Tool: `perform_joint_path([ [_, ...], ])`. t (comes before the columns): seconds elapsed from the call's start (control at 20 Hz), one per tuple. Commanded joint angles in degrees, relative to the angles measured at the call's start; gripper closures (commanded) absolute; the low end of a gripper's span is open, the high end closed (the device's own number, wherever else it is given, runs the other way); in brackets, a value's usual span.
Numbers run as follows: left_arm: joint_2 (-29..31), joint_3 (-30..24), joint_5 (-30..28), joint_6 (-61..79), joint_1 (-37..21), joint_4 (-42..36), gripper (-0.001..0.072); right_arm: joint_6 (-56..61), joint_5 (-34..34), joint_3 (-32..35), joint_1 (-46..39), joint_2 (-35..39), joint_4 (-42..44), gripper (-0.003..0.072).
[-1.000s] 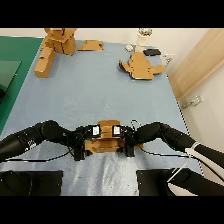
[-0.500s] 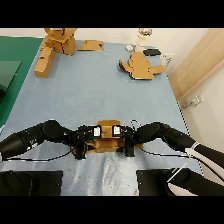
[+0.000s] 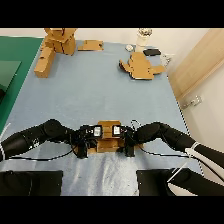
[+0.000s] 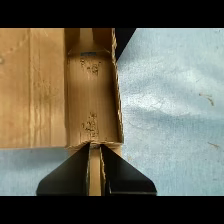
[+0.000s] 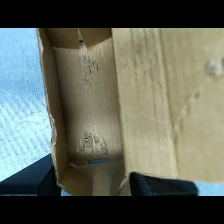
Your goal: Fold the box.
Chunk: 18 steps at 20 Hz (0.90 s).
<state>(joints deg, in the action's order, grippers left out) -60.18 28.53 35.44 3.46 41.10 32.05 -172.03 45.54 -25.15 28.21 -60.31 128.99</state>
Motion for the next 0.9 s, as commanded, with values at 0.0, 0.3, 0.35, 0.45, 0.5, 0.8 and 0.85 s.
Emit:
perform_joint_path([
  [0.0, -0.09, -0.07, -1.03, 0.42, 0.37, -1.29, 0.0601, 0.00, -0.02, -0.02, 0.02, 0.02, 0.02, 0.0180],
  [0.3, -1.14, -0.15, -0.96, 0.44, 0.72, -2.64, 0.0409, 0.00, -0.02, 0.00, 0.02, 0.02, 0.02, 0.0180],
  [0.35, -1.22, -0.15, -0.94, 0.42, 0.72, -2.64, 0.0302, 0.00, -0.02, 0.00, 0.02, 0.02, 0.02, 0.0180],
  [0.45, -1.31, -0.15, -0.94, 0.42, 0.72, -2.64, 0.0271, 0.00, -0.02, 0.00, 0.02, 0.02, 0.02, 0.0180],
  [0.5, -1.31, -0.15, -0.92, 0.42, 0.72, -2.64, 0.0268, 0.00, -0.02, -0.02, 0.02, 0.02, 0.02, 0.0181],
  [0.8, -1.31, -0.15, -0.83, 0.39, 0.72, -2.62, 0.0058, 0.00, -0.02, -0.02, 0.02, 0.02, 0.02, 0.0180],
  [0.85, -1.31, -0.15, -0.85, 0.39, 0.72, -2.62, 0.0058, 0.00, -0.02, 0.00, 0.02, 0.02, 0.02, 0.0180],
])
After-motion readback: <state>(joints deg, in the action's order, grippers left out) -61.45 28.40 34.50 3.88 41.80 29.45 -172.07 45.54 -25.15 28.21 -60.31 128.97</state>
